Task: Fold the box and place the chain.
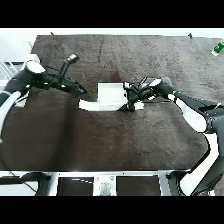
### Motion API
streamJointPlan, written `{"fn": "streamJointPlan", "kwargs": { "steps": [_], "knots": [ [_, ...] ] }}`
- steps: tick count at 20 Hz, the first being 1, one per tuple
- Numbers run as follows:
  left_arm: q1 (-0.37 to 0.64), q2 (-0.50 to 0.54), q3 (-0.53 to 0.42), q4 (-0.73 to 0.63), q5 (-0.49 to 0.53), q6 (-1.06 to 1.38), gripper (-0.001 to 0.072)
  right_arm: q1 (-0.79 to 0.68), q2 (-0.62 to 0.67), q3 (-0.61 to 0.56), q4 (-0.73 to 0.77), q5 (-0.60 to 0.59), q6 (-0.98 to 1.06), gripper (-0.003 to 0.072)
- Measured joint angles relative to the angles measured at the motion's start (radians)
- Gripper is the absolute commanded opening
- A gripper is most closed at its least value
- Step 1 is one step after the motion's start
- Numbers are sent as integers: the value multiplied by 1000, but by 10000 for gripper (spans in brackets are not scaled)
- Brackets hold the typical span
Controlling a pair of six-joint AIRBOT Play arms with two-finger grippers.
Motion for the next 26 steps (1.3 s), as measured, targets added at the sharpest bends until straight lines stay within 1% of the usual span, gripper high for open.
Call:
{"fn": "streamJointPlan", "kwargs": {
  "steps": [2,5,9,12,15,19,23,26],
  "knots": [
    [42,54,-47,-3,5,-118,21,0,0,0,0,0,0,545],
    [108,95,-102,-3,15,-252,22,0,0,0,0,0,0,545],
    [171,113,-166,0,50,-371,23,0,0,0,0,0,0,545],
    [187,111,-203,21,77,-428,23,0,0,0,0,0,0,544],
    [194,58,-219,32,101,-462,23,0,0,0,2,0,0,545],
    [193,-50,-220,-9,109,-464,23,0,0,0,4,0,0,545],
    [157,-142,-188,-35,103,-460,24,-1,0,-1,6,-1,0,545],
    [115,-182,-174,-44,118,-470,25,-2,0,-1,6,-1,0,545]
  ]
}}
